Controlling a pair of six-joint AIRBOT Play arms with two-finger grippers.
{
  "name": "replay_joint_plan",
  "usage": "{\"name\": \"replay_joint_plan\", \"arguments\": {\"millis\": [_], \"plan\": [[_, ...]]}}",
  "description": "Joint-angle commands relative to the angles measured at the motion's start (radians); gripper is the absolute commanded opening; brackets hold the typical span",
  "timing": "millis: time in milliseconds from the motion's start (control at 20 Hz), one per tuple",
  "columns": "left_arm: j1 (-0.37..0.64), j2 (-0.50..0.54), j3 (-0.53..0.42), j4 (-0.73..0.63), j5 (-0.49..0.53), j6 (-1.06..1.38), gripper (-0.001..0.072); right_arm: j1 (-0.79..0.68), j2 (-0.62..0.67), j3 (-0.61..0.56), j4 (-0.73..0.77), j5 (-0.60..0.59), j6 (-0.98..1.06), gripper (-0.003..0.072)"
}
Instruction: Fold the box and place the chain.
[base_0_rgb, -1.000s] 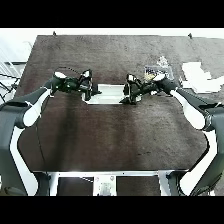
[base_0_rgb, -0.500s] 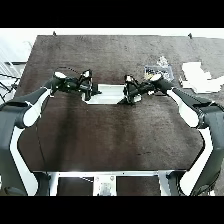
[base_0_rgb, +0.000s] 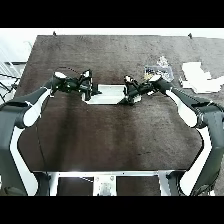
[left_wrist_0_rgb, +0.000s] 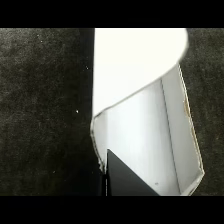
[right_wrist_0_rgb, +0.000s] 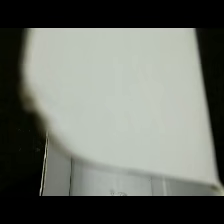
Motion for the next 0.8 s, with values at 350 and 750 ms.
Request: {"name": "replay_joint_plan", "arguments": {"millis": [350, 750], "plan": [[0.000, 0.000, 0.000, -0.011, -0.001, 0.001, 0.0017, 0.000, -0.001, 0.000, 0.000, 0.000, 0.000, 0.0583], [0.000, 0.000, 0.000, -0.014, -0.001, 0.000, 0.0017, 0.000, -0.001, 0.000, 0.000, 0.000, 0.000, 0.0583]]}}
